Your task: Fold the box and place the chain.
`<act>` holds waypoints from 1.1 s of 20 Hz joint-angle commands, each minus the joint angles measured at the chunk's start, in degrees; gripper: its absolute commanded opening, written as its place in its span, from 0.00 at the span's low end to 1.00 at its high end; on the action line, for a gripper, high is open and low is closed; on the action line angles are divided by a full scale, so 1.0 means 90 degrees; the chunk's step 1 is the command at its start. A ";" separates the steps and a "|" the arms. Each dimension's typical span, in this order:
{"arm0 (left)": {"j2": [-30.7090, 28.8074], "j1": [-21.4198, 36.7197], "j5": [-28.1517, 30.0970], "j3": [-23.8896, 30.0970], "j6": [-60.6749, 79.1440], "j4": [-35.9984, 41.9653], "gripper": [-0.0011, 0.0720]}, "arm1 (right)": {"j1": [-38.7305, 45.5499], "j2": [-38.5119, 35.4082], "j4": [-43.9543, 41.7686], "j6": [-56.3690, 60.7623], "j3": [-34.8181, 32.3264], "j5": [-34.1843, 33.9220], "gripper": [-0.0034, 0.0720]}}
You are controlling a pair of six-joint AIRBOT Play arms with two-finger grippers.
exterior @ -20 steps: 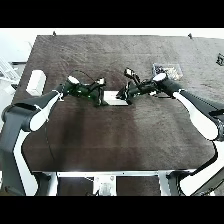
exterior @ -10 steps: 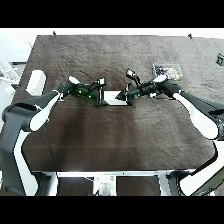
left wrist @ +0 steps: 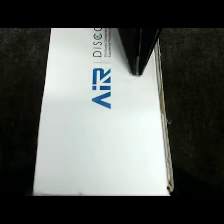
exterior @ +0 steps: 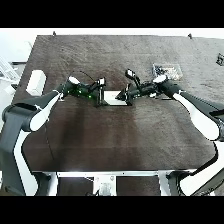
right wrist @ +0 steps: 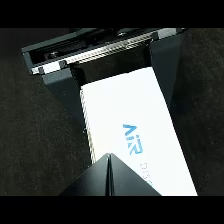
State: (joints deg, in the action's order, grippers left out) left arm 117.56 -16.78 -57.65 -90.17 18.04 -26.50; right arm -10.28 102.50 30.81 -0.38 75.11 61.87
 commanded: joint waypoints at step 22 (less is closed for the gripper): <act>-0.0002 0.0007 -0.0024 -0.0002 -0.0007 0.0083 0.49 | 0.1197 -0.5078 0.0202 0.2212 -0.2584 -0.0539 0.06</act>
